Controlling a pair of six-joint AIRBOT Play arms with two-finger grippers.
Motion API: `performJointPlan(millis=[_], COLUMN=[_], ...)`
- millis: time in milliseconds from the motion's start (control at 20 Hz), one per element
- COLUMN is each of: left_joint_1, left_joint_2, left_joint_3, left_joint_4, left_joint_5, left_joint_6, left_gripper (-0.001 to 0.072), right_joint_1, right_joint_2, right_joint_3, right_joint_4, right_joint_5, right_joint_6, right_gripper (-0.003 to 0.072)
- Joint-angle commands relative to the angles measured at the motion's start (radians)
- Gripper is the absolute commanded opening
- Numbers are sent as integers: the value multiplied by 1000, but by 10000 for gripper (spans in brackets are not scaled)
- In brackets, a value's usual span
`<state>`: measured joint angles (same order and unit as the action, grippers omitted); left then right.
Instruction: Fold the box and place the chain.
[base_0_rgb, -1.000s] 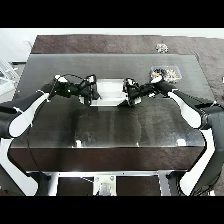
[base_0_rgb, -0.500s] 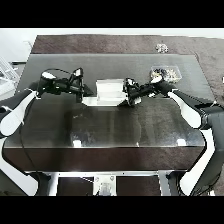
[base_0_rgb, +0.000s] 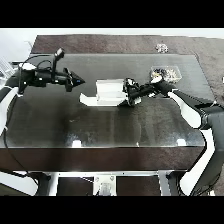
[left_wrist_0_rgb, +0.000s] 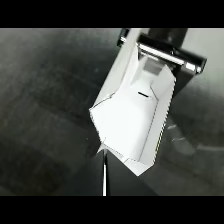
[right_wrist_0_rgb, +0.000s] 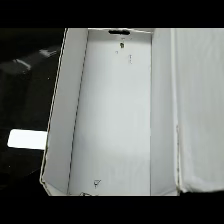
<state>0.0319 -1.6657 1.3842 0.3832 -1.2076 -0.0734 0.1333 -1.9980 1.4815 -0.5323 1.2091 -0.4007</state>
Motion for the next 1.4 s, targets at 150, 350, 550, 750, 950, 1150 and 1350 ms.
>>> performJointPlan(millis=[150,350,550,750,950,1150,1350], left_joint_1=[42,42,42,42,42,43,123], left_joint_2=[29,111,178,178,175,175,175], left_joint_3=[0,-108,-286,-373,-395,-395,-395], left_joint_4=[55,111,111,110,110,115,118], left_joint_5=[-3,84,159,194,239,238,204], left_joint_6=[-454,-583,-660,-671,-697,-718,-827], left_gripper=[16,16,17,18,18,19,22], right_joint_1=[0,0,0,0,0,0,0], right_joint_2=[0,0,0,0,0,0,0], right_joint_3=[0,0,0,0,0,0,0], right_joint_4=[0,0,0,0,0,0,0], right_joint_5=[0,0,0,0,0,0,0], right_joint_6=[0,0,0,0,0,0,0], right_gripper=[596,596,596,596,596,596,596])
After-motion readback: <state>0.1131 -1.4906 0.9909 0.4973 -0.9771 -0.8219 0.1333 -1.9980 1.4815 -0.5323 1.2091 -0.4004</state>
